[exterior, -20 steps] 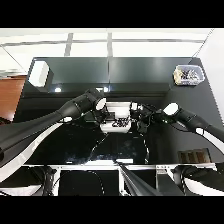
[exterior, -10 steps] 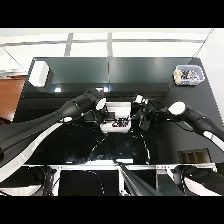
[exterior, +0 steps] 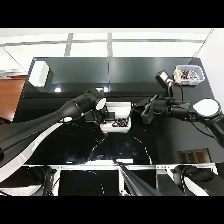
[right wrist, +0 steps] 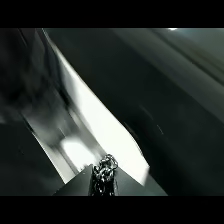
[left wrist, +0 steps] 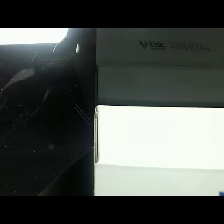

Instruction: Fold the box and place the chain.

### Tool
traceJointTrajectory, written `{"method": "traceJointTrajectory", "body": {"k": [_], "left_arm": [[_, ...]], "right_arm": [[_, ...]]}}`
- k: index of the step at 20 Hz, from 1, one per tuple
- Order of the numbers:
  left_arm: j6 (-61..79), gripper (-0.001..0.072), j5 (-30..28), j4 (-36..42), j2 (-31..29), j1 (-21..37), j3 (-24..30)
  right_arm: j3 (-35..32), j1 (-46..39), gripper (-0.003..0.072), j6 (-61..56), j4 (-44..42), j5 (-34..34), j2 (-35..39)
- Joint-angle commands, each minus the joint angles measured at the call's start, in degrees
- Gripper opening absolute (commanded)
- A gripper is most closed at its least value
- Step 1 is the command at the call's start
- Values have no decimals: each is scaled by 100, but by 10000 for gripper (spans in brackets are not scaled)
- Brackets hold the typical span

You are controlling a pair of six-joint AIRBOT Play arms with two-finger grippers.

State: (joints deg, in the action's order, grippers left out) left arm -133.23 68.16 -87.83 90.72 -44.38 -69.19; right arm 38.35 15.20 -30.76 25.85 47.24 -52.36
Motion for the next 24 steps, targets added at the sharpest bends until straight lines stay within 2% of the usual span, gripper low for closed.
{"method": "traceJointTrajectory", "body": {"k": [1,2,3,4,6,10,13,17,18,20,21,24], "left_arm": [[0,29,-9,0,4,-2,-4],[0,29,-9,0,4,-2,-4],[0,29,-9,0,4,-2,-4],[0,29,-9,0,4,-2,-4],[0,29,-11,0,4,-2,-4],[-2,29,-15,2,4,-2,-4],[4,30,46,4,4,-2,-4],[96,30,11,4,0,-39,-39],[79,66,42,2,-7,-39,-118],[85,528,179,-79,-79,-57,-389],[127,572,289,-232,-170,-90,-546],[625,572,544,-643,-754,-181,-662]], "right_arm": [[26,308,17,-208,-885,-417,-26],[26,400,31,-284,-890,-409,-127],[26,468,178,-380,-866,-385,-219],[26,492,272,-439,-765,-374,-258],[31,345,273,-437,-452,-378,-173],[31,-621,274,-442,614,-118,205],[28,-1191,273,-442,599,586,249],[26,-1233,273,-442,640,1405,249],[26,-1233,273,-442,748,1635,249],[26,-1233,273,-444,1104,1967,249],[26,-1233,273,-444,1248,2031,249],[26,-1233,273,-487,1342,2048,249]]}}
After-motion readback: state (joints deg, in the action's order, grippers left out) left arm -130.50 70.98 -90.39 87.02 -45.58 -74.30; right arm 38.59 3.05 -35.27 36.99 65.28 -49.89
